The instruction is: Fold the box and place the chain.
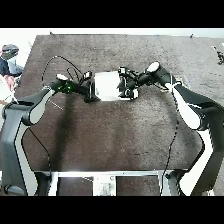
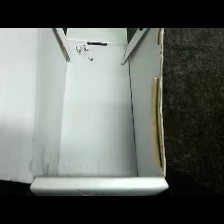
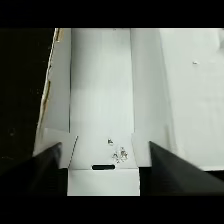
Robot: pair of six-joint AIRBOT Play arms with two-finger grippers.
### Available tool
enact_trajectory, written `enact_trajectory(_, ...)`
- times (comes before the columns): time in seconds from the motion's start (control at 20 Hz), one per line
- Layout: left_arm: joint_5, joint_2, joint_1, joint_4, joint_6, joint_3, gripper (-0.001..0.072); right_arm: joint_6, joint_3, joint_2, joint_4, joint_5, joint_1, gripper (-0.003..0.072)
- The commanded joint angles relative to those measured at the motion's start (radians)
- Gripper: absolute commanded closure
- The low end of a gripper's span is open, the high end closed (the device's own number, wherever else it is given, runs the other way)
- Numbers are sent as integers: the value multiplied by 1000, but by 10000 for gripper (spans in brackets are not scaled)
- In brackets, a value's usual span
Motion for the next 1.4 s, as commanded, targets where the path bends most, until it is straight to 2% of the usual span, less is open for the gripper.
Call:
enact_trajectory(0.0,0,1,0,0,1,0,295,38,0,3,-16,-1,-4,271)
enact_trajectory(0.1,0,1,0,0,1,0,295,143,0,16,-79,0,-12,497)
enact_trajectory(0.15,0,1,0,0,1,0,295,219,0,25,-108,-1,-20,532)
enact_trajectory(0.45,1,1,0,0,1,0,295,715,0,130,-113,-1,-113,533)
enact_trajectory(0.6,1,1,0,0,1,0,295,964,0,145,-116,2,-181,534)
enact_trajectory(0.65,1,1,0,0,1,0,295,1022,0,142,-118,11,-203,554)
enact_trajectory(0.7,1,1,0,0,1,0,295,1057,-1,138,-113,23,-224,674)
enact_trajectory(0.85,1,1,0,0,1,0,295,1131,-15,131,-113,60,-269,674)
enact_trajectory(1.0,1,1,0,0,1,0,295,1149,-89,130,-113,60,-272,673)
enact_trajectory(1.2,1,1,0,0,1,0,295,1162,-214,130,-106,-23,-253,673)
enact_trajectory(1.35,1,1,0,0,1,0,295,1128,-258,130,-76,-75,-206,673)
